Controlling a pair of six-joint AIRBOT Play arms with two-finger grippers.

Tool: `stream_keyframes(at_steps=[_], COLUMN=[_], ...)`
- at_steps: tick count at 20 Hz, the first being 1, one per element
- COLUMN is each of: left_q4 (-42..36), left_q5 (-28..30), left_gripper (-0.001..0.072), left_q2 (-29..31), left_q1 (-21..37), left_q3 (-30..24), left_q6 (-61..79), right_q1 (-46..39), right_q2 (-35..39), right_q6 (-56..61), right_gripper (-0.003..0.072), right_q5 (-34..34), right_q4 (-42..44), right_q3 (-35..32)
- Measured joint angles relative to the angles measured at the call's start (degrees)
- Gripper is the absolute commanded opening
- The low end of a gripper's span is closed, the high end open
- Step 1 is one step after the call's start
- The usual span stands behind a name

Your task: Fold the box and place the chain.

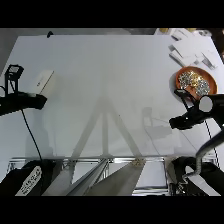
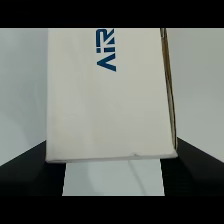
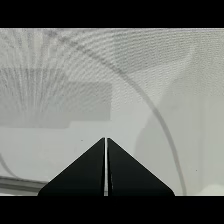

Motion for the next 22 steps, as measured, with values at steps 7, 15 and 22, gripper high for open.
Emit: stream_keyframes(at_steps=[7,15,22], left_q4=[2.25,2.38,2.43], left_q5=[-5.95,-10.82,-12.83], left_gripper=[0.0707,0.0688,0.0687], left_q2=[-6.71,-6.14,3.96], left_q1=[1.97,2.10,0.28], left_q3=[-0.26,-0.31,-0.31], left_q6=[-3.78,-6.62,-6.82], right_q1=[0.00,0.00,0.00], right_q2=[0.00,0.00,0.00], right_q6=[0.00,0.00,0.00], right_gripper=[0.0019,0.0019,0.0019], right_q5=[0.00,-0.02,0.00], right_q4=[0.00,0.02,0.00], right_q3=[0.00,0.00,0.00])
